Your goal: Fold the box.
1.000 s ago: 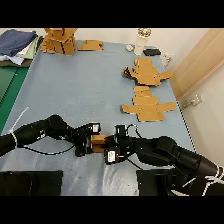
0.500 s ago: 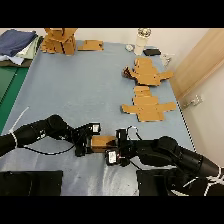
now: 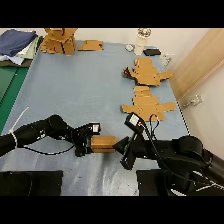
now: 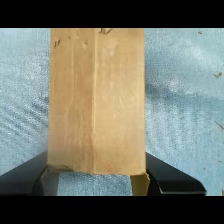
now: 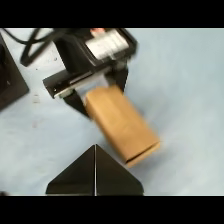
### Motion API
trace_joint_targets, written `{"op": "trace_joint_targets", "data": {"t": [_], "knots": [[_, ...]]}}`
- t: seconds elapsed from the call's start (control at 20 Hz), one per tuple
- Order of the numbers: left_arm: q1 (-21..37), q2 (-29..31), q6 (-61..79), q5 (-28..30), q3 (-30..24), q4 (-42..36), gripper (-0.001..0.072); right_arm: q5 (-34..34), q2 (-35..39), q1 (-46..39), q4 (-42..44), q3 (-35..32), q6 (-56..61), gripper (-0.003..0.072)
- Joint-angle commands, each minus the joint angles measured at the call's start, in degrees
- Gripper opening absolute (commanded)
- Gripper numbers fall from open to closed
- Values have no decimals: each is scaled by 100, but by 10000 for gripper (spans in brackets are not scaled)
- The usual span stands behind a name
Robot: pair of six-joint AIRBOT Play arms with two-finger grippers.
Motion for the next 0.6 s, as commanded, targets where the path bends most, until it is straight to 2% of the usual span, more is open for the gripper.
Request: {"op": "trace_joint_targets", "data": {"t": [0.0,0.1,0.2,0.3,0.4,0.55], "knots": [[0,-2,0,-4,2,-2,396,216,214,-42,1196,-820,2522,0],[0,-2,0,2,2,0,396,1637,212,61,2343,-1567,2546,0],[0,-2,0,-2,2,0,396,3016,173,205,2400,-1810,2804,1],[0,-2,0,0,2,0,396,3912,4,210,2378,-1788,2848,1],[0,-2,0,2,2,0,396,4179,-227,210,2376,-1716,2855,1],[0,-2,0,-2,2,0,396,4168,-509,212,2376,-1567,2855,1]]}}
